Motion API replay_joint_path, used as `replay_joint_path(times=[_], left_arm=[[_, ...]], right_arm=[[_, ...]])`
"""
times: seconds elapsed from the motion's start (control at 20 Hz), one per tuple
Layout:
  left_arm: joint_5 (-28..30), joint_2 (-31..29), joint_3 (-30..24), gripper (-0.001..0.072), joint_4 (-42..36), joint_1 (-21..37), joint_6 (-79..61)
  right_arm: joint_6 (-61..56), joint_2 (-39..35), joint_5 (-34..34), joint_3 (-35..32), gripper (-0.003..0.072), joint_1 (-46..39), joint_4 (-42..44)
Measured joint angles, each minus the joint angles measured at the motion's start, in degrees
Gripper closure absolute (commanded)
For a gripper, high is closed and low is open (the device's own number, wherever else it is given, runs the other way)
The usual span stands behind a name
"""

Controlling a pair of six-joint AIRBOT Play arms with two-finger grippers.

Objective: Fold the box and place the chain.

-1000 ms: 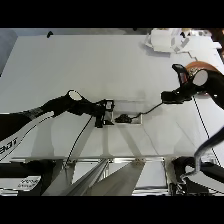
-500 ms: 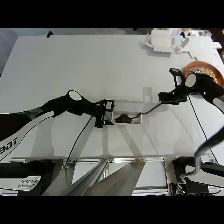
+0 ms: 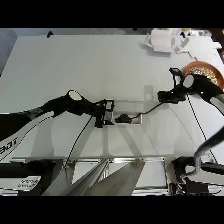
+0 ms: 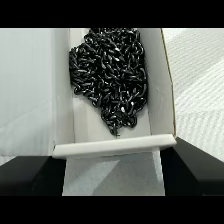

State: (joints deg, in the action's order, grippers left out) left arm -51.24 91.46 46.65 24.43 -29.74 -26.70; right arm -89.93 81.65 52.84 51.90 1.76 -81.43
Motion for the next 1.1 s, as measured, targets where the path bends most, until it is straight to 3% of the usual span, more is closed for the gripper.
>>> replay_joint_path(times=[0.1, 0.2, 0.25, 0.8, 0.95, 1.1], left_arm=[[0.00, 0.00, 0.00, 0.0503, 0.02, 0.00, 0.00], [0.00, 0.00, 0.00, 0.0503, 0.02, 0.00, 0.00], [0.00, 0.00, 0.00, 0.0503, 0.02, 0.00, 0.00], [0.00, 0.00, 0.00, 0.0503, 0.00, 0.00, 0.00], [0.00, 0.00, 0.00, 0.0503, 0.00, 0.00, 0.00], [0.00, 0.00, 0.00, 0.0502, 0.00, 0.00, 0.00]], right_arm=[[-0.07, 0.61, 0.26, 0.00, 0.0451, -0.02, -0.11], [-0.07, 1.11, 0.55, 0.00, 0.0648, -0.04, -0.55], [0.00, 1.27, 0.52, 0.00, 0.0669, -0.09, -0.42], [3.89, 1.20, 4.31, -0.07, 0.0670, 0.02, -0.17], [5.07, -1.60, 10.16, -0.33, 0.0670, 0.17, -0.37], [5.60, -6.99, 11.32, -0.15, 0.0670, 0.15, 0.13]])
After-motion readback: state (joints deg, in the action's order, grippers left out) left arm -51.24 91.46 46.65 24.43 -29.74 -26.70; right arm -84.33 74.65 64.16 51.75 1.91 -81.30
